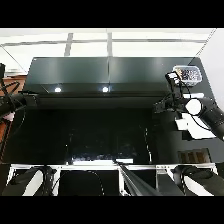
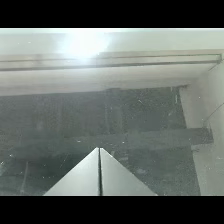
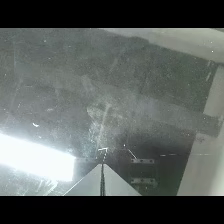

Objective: Fold the box and place the chain.

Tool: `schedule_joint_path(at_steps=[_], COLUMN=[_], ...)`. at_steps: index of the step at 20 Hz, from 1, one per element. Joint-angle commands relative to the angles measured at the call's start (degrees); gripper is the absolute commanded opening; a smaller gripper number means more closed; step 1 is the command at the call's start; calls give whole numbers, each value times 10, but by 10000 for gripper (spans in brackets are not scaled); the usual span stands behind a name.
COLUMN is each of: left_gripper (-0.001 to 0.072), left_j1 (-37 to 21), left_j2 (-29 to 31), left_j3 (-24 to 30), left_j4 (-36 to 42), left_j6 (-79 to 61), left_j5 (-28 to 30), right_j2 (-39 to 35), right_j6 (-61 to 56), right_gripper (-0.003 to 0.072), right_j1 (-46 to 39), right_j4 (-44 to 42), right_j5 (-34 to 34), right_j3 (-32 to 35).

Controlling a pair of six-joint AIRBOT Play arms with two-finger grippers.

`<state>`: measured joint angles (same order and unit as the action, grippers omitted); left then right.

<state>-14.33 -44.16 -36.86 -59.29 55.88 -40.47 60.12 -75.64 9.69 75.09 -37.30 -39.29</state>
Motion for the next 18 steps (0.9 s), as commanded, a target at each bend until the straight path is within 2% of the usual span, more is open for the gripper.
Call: schedule_joint_path(at_steps=[1, 14, 17, 18], left_gripper=[27, 26, 27, 27], left_j1=[0, 0, 2, 2], left_j2=[0, 0, 0, -3], left_j3=[0, 0, 0, 1], left_j4=[0, 9, 19, 46], left_j6=[0, 0, 1, 0], left_j5=[0, 0, 48, 55], right_j2=[0, 0, 1, 1], right_j6=[0, -1, -1, -1], right_gripper=[13, 13, 13, 14], right_j1=[0, 0, 1, 2], right_j4=[0, -5, -90, -136], right_j5=[0, 2, 2, 3], right_j3=[0, 0, 0, 0])
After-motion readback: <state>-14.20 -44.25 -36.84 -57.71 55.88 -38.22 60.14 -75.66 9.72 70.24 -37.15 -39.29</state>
